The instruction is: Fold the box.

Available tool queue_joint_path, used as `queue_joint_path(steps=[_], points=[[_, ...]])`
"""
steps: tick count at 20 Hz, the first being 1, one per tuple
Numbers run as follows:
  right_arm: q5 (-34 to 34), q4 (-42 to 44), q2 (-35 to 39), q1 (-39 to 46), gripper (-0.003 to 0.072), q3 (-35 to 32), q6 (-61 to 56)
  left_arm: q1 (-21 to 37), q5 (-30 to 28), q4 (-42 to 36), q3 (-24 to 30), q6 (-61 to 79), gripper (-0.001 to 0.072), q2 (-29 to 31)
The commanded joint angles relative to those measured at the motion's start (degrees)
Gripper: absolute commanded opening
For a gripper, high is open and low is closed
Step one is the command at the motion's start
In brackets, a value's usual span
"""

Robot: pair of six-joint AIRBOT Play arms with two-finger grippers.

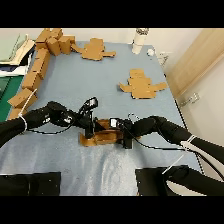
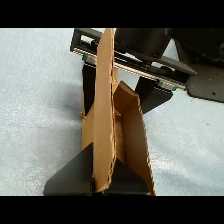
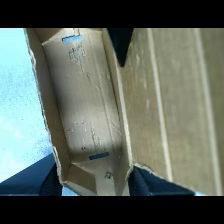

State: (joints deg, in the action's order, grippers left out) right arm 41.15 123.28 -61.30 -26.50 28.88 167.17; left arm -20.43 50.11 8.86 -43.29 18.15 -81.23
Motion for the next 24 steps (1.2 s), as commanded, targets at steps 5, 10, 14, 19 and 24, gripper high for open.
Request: queue_joint_path(steps=[5, 10, 14, 19, 24], points=[[0.07, -0.55, -0.07, -0.04, 0.0449, 0.02, -0.04, 0.07, -0.17, -0.09, 0.02, 0.00, 0.0014, 0.02], [0.09, -0.55, -0.07, -0.04, 0.0450, 0.02, -0.04, 0.07, -0.17, -0.09, 0.02, 0.00, 0.0014, 0.02], [0.09, -0.52, -0.07, -0.04, 0.0450, 0.02, -0.04, 0.07, -0.17, -0.11, 0.02, 0.00, 0.0015, 0.02], [0.09, -0.55, -0.07, -0.04, 0.0449, 0.02, -0.04, 0.04, -0.20, -0.52, 0.02, -0.04, 0.0015, 0.02], [0.09, -0.55, -0.07, -0.04, 0.0449, 0.02, -0.07, 0.11, -1.11, -0.50, 0.02, -0.20, 0.0016, 0.02]])
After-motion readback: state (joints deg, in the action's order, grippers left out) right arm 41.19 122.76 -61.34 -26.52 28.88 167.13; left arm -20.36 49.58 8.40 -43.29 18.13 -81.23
